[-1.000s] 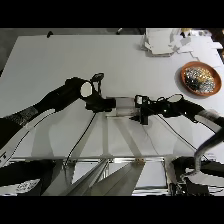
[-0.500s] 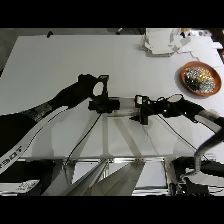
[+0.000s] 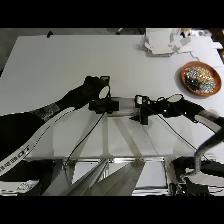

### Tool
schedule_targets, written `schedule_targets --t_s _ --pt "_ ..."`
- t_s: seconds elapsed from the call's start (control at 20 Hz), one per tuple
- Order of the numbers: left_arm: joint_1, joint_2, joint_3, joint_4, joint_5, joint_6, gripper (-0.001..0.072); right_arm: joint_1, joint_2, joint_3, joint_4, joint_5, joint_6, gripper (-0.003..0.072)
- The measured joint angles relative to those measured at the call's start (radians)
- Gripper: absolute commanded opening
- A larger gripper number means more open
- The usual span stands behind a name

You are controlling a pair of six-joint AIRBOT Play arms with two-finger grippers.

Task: Fold the box and place the chain.

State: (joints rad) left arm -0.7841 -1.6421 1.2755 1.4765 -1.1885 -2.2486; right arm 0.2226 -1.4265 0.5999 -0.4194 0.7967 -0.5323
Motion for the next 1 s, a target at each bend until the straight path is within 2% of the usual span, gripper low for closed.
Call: schedule_targets --t_s 0.25,0.3,0.35,0.5,0.55,0.6,0.75,0.8,0.85,0.9,1.0 --pt "-0.009 -0.027 0.000 0.018 0.009 -0.006 0.0251 0.000 0.000 0.000 0.000 0.000 0.000 0.0453" --pt "-0.011 -0.030 0.001 0.021 0.015 -0.006 0.0175 0.000 0.000 0.000 0.000 0.000 0.000 0.0453" --pt "-0.013 -0.033 0.001 0.021 0.024 -0.006 0.0138 0.000 0.000 0.000 0.000 0.000 0.000 0.0453" --pt "-0.020 -0.040 0.000 0.024 0.038 -0.007 0.0125 0.000 0.000 0.000 0.000 0.000 0.000 0.0453" --pt "-0.022 -0.042 0.000 0.025 0.040 -0.007 0.0078 0.000 0.000 0.000 0.000 0.000 0.000 0.0453" --pt "-0.024 -0.043 0.001 0.024 0.043 -0.008 0.0002 0.000 0.000 0.000 0.000 0.000 0.000 0.0453" --pt "-0.026 -0.045 0.001 0.030 0.045 -0.012 0.0013 0.000 0.000 0.000 -0.003 0.003 -0.001 0.0453" --pt "-0.027 -0.045 0.001 0.029 0.045 -0.010 0.0061 0.000 0.000 0.000 -0.003 0.002 -0.001 0.0453" --pt "-0.027 -0.045 0.001 0.030 0.046 -0.006 0.0148 0.000 0.000 0.000 -0.003 0.002 -0.001 0.0453" --pt "-0.028 -0.047 0.001 0.026 0.045 -0.006 0.0184 0.000 0.000 0.000 -0.003 0.002 -0.003 0.0453" --pt "-0.028 -0.047 0.000 0.022 0.046 -0.005 0.0185 0.000 0.000 0.000 -0.002 0.002 -0.003 0.0453"
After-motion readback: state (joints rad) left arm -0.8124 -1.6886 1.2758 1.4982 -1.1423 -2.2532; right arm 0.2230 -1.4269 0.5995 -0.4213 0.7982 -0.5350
